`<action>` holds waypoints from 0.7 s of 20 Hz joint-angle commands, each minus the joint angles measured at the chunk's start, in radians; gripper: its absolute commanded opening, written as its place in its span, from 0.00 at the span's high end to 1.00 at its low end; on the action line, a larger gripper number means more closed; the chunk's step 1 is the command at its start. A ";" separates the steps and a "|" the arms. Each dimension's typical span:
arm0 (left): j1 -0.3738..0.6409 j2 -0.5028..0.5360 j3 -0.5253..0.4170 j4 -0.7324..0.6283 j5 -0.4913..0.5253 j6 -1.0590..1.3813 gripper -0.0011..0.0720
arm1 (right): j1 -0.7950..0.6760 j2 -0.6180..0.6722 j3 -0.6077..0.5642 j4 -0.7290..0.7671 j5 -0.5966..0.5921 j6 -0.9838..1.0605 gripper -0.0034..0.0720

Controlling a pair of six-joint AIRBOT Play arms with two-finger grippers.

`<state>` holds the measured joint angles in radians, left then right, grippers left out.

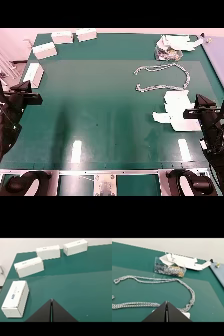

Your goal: Fold the box and place the chain.

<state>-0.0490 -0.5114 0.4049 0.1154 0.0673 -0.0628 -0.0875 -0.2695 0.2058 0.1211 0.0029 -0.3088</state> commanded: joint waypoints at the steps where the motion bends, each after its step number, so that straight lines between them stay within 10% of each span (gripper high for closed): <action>1: 0.001 0.001 0.000 0.000 0.000 0.000 0.96 | -0.001 0.002 -0.001 0.001 0.020 0.016 0.64; 2: 0.001 0.001 0.000 0.000 0.000 0.000 0.96 | -0.003 0.000 0.008 -0.001 0.018 0.019 0.38; 7: 0.001 0.001 0.000 0.000 0.000 0.000 0.96 | -0.118 -0.210 0.182 0.002 0.025 0.055 0.42; 11: 0.001 0.001 0.000 0.000 0.000 0.000 0.96 | -0.328 -0.518 0.341 -0.042 0.263 0.158 0.43; 14: 0.001 0.001 0.000 0.000 0.000 0.000 0.96 | -0.519 -0.708 0.461 -0.385 0.523 0.513 0.43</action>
<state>-0.0486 -0.5114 0.4049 0.1154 0.0673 -0.0624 -0.4515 -0.8040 0.5602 -0.0139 0.2848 -0.0731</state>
